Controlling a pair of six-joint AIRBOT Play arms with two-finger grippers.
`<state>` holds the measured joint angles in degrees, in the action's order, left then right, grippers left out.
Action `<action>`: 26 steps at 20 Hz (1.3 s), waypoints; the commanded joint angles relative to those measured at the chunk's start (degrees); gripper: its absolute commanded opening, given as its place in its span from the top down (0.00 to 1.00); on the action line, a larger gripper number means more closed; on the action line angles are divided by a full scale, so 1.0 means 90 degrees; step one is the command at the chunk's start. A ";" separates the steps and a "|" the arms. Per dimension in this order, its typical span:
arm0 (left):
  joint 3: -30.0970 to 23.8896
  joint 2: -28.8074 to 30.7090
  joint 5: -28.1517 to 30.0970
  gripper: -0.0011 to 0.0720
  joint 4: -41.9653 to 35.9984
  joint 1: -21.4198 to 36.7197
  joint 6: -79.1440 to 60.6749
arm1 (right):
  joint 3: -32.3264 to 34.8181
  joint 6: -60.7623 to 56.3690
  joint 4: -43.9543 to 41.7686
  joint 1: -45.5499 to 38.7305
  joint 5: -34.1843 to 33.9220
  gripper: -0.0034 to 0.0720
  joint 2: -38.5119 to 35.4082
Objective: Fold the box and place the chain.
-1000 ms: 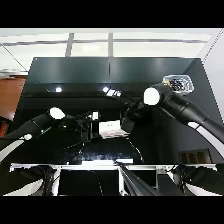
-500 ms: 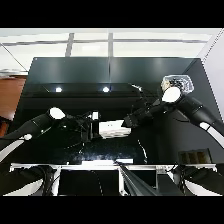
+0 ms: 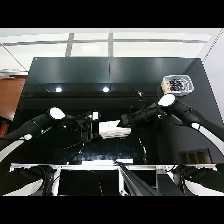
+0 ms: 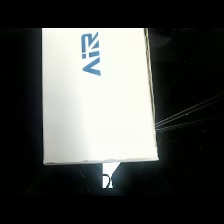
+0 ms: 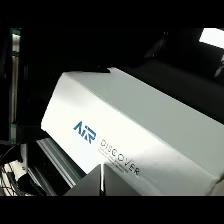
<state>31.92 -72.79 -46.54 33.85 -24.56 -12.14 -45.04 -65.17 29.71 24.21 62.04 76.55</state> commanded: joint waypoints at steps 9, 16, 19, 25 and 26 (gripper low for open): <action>-0.0002 0.0002 0.0005 0.32 0.0019 -0.0007 0.0000 | 0.0019 -0.0214 0.0539 0.0017 -0.0274 0.92 0.0075; -0.0002 0.0002 0.0005 0.32 0.0022 -0.0007 0.0000 | 0.0017 -0.0194 0.0503 0.0471 -0.0656 0.92 0.0197; -0.0002 0.0002 0.0002 0.32 0.0019 -0.0007 0.0000 | -0.0036 -0.0044 0.0362 0.0279 -0.0590 0.92 -0.0058; -0.0002 0.0005 0.0002 0.31 0.0005 -0.0005 0.0007 | -0.0248 -0.0046 0.0384 -0.0809 -0.0175 0.92 -0.1341; -0.0002 0.0017 0.0002 0.31 0.0010 -0.0002 0.0073 | -0.0245 -0.0046 0.0384 -0.1010 -0.0066 0.92 -0.1515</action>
